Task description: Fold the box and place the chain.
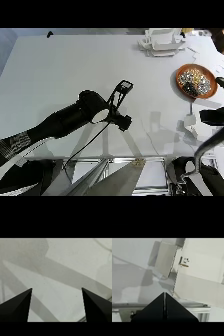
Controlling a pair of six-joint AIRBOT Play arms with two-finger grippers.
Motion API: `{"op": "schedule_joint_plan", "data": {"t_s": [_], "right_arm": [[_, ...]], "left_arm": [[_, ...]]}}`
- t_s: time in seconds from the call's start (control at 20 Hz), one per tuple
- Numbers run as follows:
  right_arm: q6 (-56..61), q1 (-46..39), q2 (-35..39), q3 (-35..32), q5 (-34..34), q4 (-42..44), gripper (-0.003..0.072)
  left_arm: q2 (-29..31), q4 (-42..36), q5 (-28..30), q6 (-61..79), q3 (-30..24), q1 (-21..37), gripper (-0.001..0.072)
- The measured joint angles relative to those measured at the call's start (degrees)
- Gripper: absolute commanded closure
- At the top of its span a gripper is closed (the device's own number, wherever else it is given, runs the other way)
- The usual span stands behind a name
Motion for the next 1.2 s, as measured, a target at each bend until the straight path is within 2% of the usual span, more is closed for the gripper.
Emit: {"op": "schedule_joint_plan", "data": {"t_s": [0.3,0.45,0.5,0.55,0.6,0.75,1.0,1.05,1.2], "right_arm": [[-1.4,0.0,0.0,0.0,-3.4,-0.5,0.0669],[4.7,0.0,-0.3,0.0,-8.4,-7.4,0.0668],[7.8,0.0,-0.9,0.0,-9.8,-11.5,0.0586],[10.4,0.0,-1.9,0.0,-10.9,-15.7,0.0257],[12.1,0.0,-3.4,0.0,-11.4,-18.8,0.0094],[14.2,0.0,-10.7,0.0,-10.3,-25.0,0.0099],[16.8,0.0,-19.7,0.0,-6.6,-35.8,0.0216],[17.2,-0.1,-20.7,0.0,-6.4,-37.3,0.0305],[18.3,-1.8,-23.4,0.0,-5.9,-40.4,0.0311]], "left_arm": [[0.0,0.0,0.0,0.0,0.0,0.0,0.0017],[0.0,0.0,0.0,0.0,0.0,0.0,0.0017],[0.0,0.0,0.0,0.0,0.0,0.0,0.0017],[0.0,0.0,0.0,0.0,0.0,0.0,0.0017],[0.0,0.0,0.0,0.0,0.0,0.0,0.0017],[0.0,0.0,0.0,0.0,0.0,0.0,0.0017],[0.0,0.0,0.0,0.0,0.0,0.0,0.0017],[0.0,0.0,0.0,0.0,0.0,0.0,0.0017],[0.0,0.0,0.0,0.0,0.0,0.0,0.0017]]}}
